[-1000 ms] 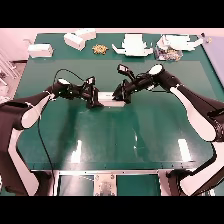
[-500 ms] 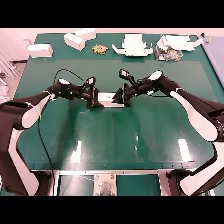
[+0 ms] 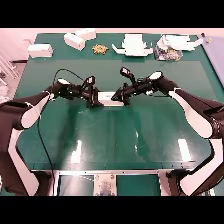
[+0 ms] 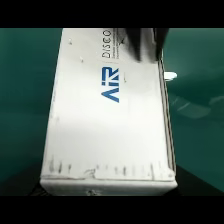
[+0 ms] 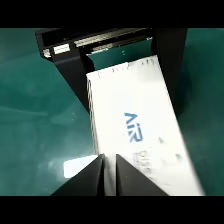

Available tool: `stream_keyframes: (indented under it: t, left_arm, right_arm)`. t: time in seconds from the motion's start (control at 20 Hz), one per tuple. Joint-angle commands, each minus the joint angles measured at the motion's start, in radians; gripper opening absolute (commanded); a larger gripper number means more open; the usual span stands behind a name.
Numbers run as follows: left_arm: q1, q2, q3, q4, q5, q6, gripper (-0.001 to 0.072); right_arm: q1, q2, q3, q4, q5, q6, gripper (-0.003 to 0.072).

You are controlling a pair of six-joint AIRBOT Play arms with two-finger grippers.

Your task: Fold the box and place the chain.

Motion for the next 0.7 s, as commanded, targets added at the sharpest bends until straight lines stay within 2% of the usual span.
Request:
stream_keyframes:
  t: [0.0,0.2,0.25,0.35,0.45,0.65]
  left_arm:
    - [0.001,0.001,0.0,0.014,-0.022,0.011,0.0402]
    - [0.001,0.001,0.0,0.014,-0.022,0.012,0.0402]
    - [0.001,0.001,0.0,0.014,-0.022,0.012,0.0402]
    - [0.0,0.001,0.0,0.014,-0.022,0.011,0.0402]
    - [0.0,0.001,0.0,0.014,-0.023,0.011,0.0402]
    - [0.0,0.001,0.0,0.014,-0.023,0.011,0.0402]
  right_arm:
    - [-0.001,0.043,0.044,0.151,0.078,0.002,0.0066]
    - [-0.017,0.138,0.042,0.159,0.067,0.04,0.0064]
    - [-0.031,0.164,0.036,0.158,0.055,0.077,0.0009]
    - [-0.073,0.226,0.001,0.139,0.016,0.172,0.0009]
    - [-0.136,0.322,-0.09,0.121,-0.03,0.209,0.0009]
    - [-0.289,0.565,-0.368,0.114,-0.155,0.227,0.0009]
